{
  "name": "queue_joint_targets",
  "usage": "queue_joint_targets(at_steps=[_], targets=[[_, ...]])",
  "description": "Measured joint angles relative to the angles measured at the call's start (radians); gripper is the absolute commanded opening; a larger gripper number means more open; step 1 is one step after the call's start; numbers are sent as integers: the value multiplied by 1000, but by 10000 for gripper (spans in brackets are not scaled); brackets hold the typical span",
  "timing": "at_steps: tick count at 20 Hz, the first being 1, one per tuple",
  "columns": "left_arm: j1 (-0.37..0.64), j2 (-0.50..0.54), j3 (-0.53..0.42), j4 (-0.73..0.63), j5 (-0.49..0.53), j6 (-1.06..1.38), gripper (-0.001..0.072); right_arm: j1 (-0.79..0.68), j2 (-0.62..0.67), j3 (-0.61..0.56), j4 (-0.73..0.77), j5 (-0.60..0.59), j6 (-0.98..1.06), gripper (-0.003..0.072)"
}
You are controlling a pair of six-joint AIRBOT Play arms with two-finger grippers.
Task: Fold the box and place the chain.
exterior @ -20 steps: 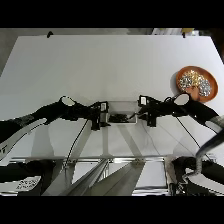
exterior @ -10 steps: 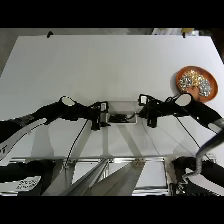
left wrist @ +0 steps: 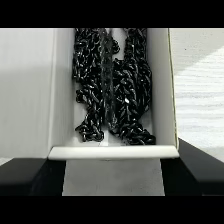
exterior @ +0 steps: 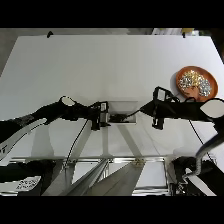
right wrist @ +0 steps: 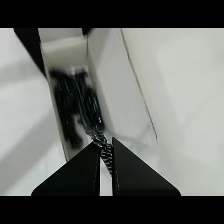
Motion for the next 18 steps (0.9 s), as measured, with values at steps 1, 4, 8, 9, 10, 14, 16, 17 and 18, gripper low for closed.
queue_joint_targets(at_steps=[1, 4, 8, 9, 10, 14, 16, 17, 18], targets=[[0, 0, 0, 0, 0, 0, 10, 4, 14, 0, 55, 7, 3, 22], [0, 0, 0, 0, 0, 0, 10, 51, 34, 0, 175, 8, -16, 22], [0, 0, 0, 0, 0, 0, 10, 158, 8, 0, 247, -75, -70, 22], [0, 0, 0, 0, 0, 0, 10, 175, -8, 0, 253, -100, -78, 22], [0, 0, 0, 0, 0, 0, 10, 189, -28, 0, 257, -122, -82, 22], [0, 0, 0, 0, 0, 0, 10, 215, -128, 0, 221, -173, -93, 108], [0, 0, 0, 0, 0, 0, 10, 218, -169, 0, 175, -184, -94, 302], [0, 0, 0, 0, 0, 0, 10, 217, -183, 0, 151, -188, -97, 347], [0, 0, 0, 0, 0, 0, 10, 212, -188, 0, 133, -188, -97, 347]])
